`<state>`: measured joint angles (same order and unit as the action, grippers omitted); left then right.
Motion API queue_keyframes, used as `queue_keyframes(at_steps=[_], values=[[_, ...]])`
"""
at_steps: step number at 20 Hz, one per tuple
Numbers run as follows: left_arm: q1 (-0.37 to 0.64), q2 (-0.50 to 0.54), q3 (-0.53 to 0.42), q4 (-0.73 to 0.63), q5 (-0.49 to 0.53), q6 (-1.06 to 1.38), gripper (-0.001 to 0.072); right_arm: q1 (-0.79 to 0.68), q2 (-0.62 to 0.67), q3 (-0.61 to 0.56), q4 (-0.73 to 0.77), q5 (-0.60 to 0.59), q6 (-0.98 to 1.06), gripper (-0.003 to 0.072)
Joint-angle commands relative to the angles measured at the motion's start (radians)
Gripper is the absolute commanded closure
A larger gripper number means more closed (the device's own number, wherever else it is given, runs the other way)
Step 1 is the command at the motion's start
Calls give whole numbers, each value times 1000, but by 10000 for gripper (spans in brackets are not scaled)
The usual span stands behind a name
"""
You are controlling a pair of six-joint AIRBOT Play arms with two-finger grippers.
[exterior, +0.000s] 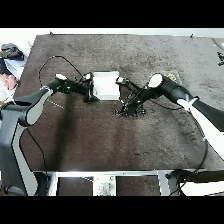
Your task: Fold the box and place the chain.
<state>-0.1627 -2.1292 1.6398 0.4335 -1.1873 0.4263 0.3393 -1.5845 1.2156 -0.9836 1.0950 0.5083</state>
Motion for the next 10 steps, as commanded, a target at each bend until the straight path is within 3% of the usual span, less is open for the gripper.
queue_keyframes(at_steps=[1, 10], values=[[0, 0, 1, 0, 0, 0, 361, 9, -68, -3, -8, -22, -98, 378], [0, 0, 1, 0, 0, 0, 361, 29, -93, -3, -68, -68, -158, 382]])
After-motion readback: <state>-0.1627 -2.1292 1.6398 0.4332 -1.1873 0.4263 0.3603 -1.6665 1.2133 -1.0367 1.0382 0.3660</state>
